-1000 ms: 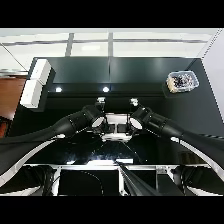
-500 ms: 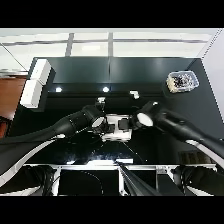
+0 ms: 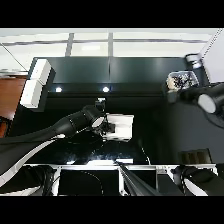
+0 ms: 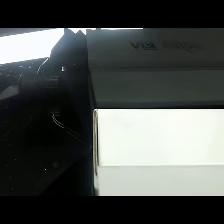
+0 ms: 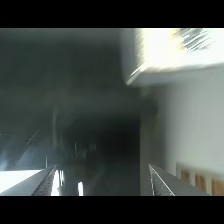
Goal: Fold the box and place the chain.
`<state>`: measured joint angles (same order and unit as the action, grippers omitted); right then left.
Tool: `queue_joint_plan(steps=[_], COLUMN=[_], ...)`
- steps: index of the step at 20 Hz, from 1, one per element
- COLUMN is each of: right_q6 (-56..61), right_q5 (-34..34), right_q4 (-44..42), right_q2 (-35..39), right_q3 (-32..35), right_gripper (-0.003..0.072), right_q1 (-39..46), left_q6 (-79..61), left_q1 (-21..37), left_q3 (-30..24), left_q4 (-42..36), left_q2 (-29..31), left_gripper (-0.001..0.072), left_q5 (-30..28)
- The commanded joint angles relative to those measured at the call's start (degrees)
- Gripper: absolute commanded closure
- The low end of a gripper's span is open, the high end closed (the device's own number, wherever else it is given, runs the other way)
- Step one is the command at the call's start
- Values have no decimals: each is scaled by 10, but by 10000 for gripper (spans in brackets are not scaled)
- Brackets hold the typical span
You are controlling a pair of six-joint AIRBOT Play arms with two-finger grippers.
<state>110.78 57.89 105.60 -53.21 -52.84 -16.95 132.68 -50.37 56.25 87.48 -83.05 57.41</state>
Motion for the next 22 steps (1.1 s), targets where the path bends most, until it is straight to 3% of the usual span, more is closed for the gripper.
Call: queue_joint_plan(steps=[1,3,5,10,12,22], right_q6=[-7,-7,-7,67,94,176], right_q5=[-168,-192,-165,15,70,33], right_q4=[1,-41,-84,-140,-139,-130], right_q2=[-22,-84,-174,-412,-470,-556], right_q3=[5,-35,-118,-382,-444,-485], right_gripper=[-22,-22,-21,-15,-13,-12], right_q1=[141,186,215,263,274,296], left_q6=[0,0,0,0,0,0], left_q1=[0,0,0,0,0,0], left_q3=[0,0,0,0,0,0], left_q4=[-1,-1,-2,-2,-1,-1], left_q2=[0,0,0,0,0,0], left_gripper=[679,679,679,679,680,679], left_q5=[-1,4,9,10,10,10])
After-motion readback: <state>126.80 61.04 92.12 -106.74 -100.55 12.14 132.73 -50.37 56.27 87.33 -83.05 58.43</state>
